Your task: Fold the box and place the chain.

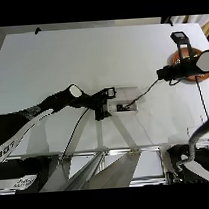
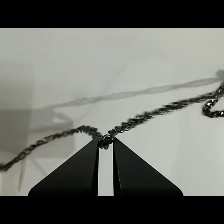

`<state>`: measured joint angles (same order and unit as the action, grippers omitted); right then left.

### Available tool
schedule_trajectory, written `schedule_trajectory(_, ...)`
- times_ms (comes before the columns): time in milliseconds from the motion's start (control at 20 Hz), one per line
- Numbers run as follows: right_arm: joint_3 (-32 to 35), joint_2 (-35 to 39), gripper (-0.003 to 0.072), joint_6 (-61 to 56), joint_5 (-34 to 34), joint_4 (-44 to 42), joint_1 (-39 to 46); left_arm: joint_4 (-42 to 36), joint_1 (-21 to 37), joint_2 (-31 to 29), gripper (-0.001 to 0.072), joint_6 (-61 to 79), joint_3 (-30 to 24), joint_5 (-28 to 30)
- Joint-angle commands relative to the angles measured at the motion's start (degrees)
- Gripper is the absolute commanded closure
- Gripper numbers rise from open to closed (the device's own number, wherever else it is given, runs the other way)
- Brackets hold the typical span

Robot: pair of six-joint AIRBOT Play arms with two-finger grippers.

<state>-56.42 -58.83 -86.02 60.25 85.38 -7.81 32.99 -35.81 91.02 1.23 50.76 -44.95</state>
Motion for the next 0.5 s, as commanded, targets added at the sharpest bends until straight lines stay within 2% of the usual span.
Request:
schedule_trajectory(0, -0.07, 8.79, 0.0676, -1.03, 3.10, -0.11, -8.04, 0.02, 0.00, -0.02, 0.0555, 0.02, 0.02, -0.48)
schedule_trajectory(200, -0.07, 15.19, 0.0676, -3.91, 4.44, -0.09, -16.59, 0.02, 0.00, -0.02, 0.0555, 0.02, 0.02, -0.74)
schedule_trajectory(450, -0.07, 18.49, 0.0676, -5.79, 4.15, -0.13, -26.21, 0.00, 0.00, -0.02, 0.0555, 0.02, 0.02, -0.83)
